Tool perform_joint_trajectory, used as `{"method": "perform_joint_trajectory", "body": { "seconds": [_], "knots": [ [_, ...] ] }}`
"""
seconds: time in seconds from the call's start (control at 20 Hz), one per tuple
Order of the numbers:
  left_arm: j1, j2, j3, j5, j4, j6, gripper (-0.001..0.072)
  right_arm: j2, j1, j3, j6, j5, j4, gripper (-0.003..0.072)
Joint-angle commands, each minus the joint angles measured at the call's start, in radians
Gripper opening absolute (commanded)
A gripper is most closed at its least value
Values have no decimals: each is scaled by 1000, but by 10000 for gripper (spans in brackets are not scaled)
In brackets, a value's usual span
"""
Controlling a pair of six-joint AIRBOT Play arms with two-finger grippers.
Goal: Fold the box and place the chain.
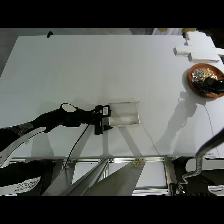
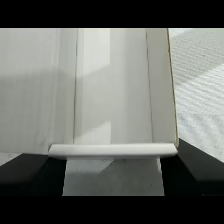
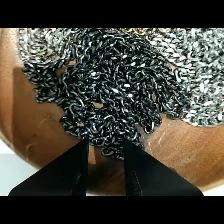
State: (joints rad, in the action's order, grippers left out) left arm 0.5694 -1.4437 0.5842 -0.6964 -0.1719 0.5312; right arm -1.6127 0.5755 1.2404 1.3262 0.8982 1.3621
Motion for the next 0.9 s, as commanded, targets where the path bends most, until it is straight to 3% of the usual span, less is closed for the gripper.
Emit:
{"method": "perform_joint_trajectory", "body": {
  "seconds": [0.0, 0.4, 0.55, 0.85],
  "knots": [
    [0, 1, 0, 0, 0, 0, 88, -25, -1, 0, 1, -16, -1, 239],
    [0, 1, 0, 0, 0, 0, 88, -67, -1, 0, 6, -38, -5, 215],
    [0, 1, 0, 0, 0, 0, 88, -68, -1, 0, 5, -34, -5, 34],
    [0, 1, 0, 0, 0, 0, 88, 21, -1, 0, 4, -11, -5, 16]
  ]
}}
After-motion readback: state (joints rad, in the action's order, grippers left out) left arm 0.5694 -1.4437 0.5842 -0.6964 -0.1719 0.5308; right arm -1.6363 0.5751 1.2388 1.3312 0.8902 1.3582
